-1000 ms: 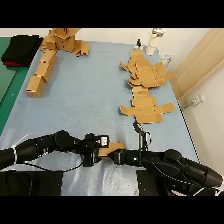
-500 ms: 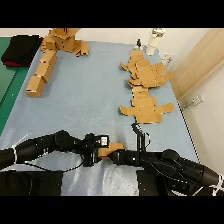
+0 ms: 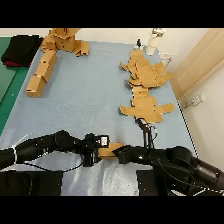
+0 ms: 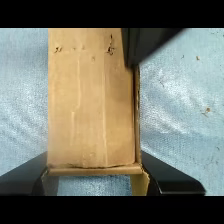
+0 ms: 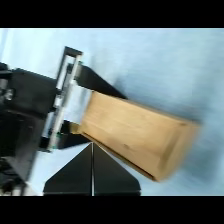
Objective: Fold the box.
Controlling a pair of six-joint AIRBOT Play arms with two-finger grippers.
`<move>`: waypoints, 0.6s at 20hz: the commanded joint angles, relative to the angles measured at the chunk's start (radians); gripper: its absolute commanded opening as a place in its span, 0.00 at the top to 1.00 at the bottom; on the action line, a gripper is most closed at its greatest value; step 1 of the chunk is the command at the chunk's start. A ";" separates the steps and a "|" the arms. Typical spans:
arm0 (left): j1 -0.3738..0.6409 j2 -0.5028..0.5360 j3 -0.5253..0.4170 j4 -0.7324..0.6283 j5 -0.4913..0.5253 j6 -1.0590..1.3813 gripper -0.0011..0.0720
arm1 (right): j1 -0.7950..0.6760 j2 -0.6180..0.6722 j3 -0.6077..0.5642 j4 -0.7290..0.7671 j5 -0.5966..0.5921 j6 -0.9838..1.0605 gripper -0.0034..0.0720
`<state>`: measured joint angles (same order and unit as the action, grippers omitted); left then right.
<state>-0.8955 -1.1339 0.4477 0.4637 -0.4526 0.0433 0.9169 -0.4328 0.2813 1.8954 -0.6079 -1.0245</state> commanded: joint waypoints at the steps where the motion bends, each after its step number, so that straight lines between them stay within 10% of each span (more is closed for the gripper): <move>1: -0.001 0.000 0.000 0.000 0.000 0.000 0.35 | -0.079 0.047 0.108 -0.438 -0.534 0.174 0.95; 4: -0.001 0.000 0.000 0.000 0.000 0.000 0.35 | -0.181 -0.022 0.156 -0.645 -0.799 0.178 0.95; 12: -0.001 0.000 0.000 0.000 0.008 0.001 0.35 | -0.275 -0.218 0.158 -0.467 -0.524 0.216 0.95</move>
<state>-0.8959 -1.1339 0.4477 0.4637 -0.4515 0.0433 0.6582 -0.5991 0.4347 1.3891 -1.2053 -0.8455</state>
